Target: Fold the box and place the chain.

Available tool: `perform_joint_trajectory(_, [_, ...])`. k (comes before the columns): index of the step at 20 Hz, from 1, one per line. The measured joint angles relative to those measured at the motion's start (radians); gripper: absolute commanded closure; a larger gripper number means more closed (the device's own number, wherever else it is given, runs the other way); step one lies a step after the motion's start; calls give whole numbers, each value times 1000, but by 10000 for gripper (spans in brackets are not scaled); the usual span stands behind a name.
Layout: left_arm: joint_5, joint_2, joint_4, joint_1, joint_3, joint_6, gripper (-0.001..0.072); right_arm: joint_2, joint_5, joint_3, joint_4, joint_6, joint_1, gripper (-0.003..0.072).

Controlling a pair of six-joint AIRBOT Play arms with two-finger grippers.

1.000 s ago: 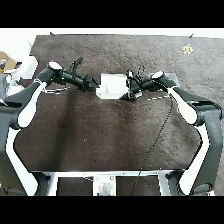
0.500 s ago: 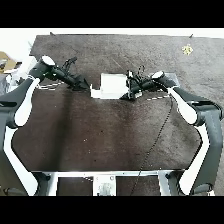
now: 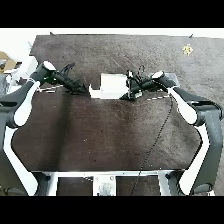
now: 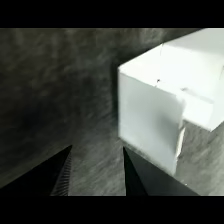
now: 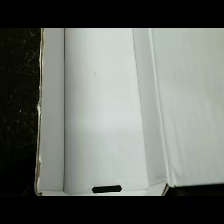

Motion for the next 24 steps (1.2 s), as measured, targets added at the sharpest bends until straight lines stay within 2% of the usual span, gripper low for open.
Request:
perform_joint_trajectory(5, [59,-2,-94,-24,-16,29,356,0,0,0,0,0,0,301])
perform_joint_trajectory(14, [61,0,-221,-30,-22,60,357,0,0,0,0,0,0,301])
perform_joint_trajectory(19, [59,3,-213,-55,-12,64,358,0,0,0,0,0,0,301])
perform_joint_trajectory(24, [57,3,-117,-93,56,-3,358,0,0,0,0,0,0,301])
